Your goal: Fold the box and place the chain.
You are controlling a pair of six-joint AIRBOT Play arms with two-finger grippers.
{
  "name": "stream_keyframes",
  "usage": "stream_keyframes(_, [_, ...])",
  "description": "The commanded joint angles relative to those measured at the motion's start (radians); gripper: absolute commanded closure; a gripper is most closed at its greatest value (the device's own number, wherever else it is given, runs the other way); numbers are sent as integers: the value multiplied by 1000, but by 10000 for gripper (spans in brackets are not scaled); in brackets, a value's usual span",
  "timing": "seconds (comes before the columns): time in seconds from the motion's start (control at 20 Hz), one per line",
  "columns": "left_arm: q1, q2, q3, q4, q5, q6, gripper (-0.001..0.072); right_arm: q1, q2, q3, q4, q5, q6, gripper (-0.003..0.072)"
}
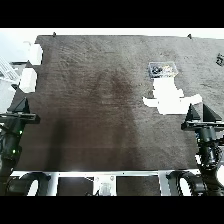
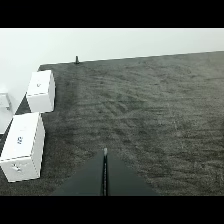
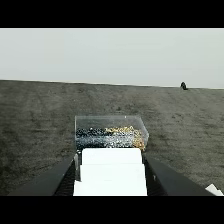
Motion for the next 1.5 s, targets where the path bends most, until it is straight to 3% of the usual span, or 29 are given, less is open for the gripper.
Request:
stream_keyframes(0.0, [0,1,0,0,0,0,686,0,0,0,0,0,0,212])
stream_keyframes(0.35, [0,1,0,0,0,0,685,0,-25,66,-39,19,7,215])
stream_keyframes(0.5, [0,1,0,0,0,0,685,-22,-199,156,-38,7,7,215])
stream_keyframes(0.7, [0,1,0,0,0,0,686,-118,-546,339,-42,45,-8,215])
stream_keyframes(0.8, [0,1,0,0,0,0,686,-237,-731,444,-42,212,5,246])
stream_keyframes(0.9, [0,1,0,0,0,0,686,-399,-897,546,-64,468,151,250])
stream_keyframes(1.0, [0,1,0,0,0,0,686,-579,-1044,654,-253,750,438,253])
stream_keyframes(1.1, [0,1,0,0,0,0,686,-734,-1160,739,-373,976,547,253])
stream_keyframes(1.2, [0,1,0,0,0,0,686,-882,-1192,768,-364,1096,572,255])
stream_keyframes(1.3, [0,1,0,0,-1,0,686,-970,-1201,787,-316,1081,555,263])
stream_keyframes(1.45, [0,1,0,0,0,0,686,-986,-1363,990,-525,1175,639,253])
